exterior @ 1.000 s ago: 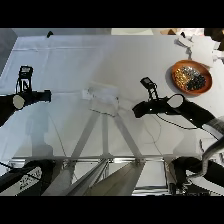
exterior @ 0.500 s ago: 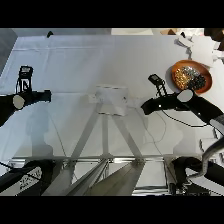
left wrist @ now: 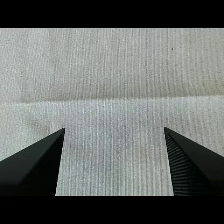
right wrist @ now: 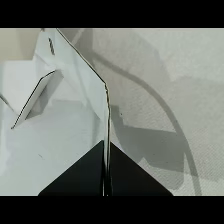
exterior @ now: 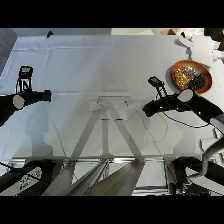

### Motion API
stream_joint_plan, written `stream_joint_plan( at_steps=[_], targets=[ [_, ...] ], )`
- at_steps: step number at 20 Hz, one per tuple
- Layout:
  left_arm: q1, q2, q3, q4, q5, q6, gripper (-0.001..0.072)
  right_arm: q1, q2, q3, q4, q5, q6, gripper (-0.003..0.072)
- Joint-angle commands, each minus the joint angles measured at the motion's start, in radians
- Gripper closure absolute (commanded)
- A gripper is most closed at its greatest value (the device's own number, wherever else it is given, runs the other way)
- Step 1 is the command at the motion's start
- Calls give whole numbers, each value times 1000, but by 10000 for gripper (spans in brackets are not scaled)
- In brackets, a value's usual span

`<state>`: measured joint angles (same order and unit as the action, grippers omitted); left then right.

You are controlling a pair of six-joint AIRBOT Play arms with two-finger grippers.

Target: Fold the box and place the chain.

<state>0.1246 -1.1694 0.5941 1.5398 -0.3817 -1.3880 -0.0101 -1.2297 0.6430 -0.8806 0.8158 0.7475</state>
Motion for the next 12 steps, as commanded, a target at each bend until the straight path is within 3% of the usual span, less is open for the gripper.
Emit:
stream_joint_plan(
  at_steps=[1, 7, 12],
  targets=[
    [0, 1, 0, -3, 0, 0, 11, 0, -1, 0, -2, -4, 0, 677],
    [-48, 25, 0, -6, -64, 99, 15, 0, -1, 0, -2, -4, 0, 677],
    [-306, 116, 0, -24, -83, 335, 15, 0, -1, 0, -2, -4, 0, 677]
  ],
)
